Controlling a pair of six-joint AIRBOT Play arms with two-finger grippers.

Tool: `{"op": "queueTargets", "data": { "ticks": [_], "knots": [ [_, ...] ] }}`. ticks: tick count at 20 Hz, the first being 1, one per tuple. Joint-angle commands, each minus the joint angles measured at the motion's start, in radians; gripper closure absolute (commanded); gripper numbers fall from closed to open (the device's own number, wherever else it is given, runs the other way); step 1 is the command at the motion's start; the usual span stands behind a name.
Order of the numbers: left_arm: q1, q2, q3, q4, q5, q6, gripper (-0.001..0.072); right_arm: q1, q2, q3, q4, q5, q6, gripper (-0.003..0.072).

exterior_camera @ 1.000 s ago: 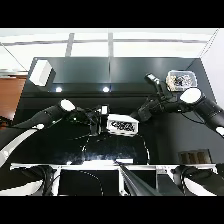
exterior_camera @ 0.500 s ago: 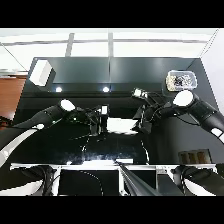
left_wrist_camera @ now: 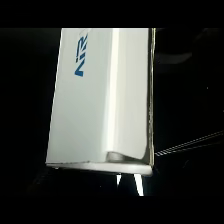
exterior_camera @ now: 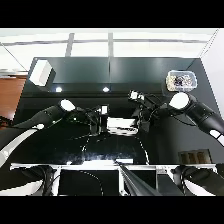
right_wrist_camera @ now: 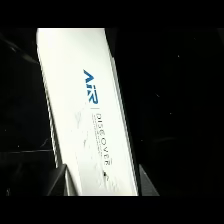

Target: Fold the box and place the chain.

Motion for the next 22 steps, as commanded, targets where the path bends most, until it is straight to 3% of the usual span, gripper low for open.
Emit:
{"op": "queueTargets", "data": {
  "ticks": [1, 5, 7, 12, 13, 16, 18, 22],
  "knots": [
    [0.001, -0.001, 0.001, 0.001, 0.000, 0.003, 0.0310, 0.002, 0.002, 0.001, -0.007, 0.037, 0.031, 0.0198],
    [0.001, -0.001, 0.001, 0.001, 0.000, 0.003, 0.0310, 0.002, 0.002, 0.001, -0.006, 0.064, 0.067, 0.0202],
    [0.001, -0.001, 0.001, 0.001, 0.000, 0.003, 0.0310, 0.002, 0.002, 0.001, -0.007, 0.066, 0.079, 0.0319],
    [0.001, -0.001, 0.001, 0.001, 0.000, 0.003, 0.0310, 0.002, 0.011, 0.001, -0.007, 0.064, 0.101, 0.0323],
    [0.001, -0.001, 0.001, 0.001, 0.000, 0.003, 0.0310, 0.002, 0.011, 0.001, -0.007, 0.064, 0.106, 0.0385],
    [0.001, -0.001, 0.001, 0.001, 0.000, 0.003, 0.0311, 0.004, 0.011, 0.001, -0.012, 0.055, 0.110, 0.0386],
    [0.001, -0.001, 0.001, 0.001, 0.000, 0.003, 0.0310, 0.006, 0.011, 0.001, -0.018, 0.049, 0.112, 0.0498],
    [0.001, -0.001, 0.001, 0.001, 0.000, 0.003, 0.0310, 0.006, 0.011, 0.001, -0.022, 0.058, 0.112, 0.0496]
  ]
}}
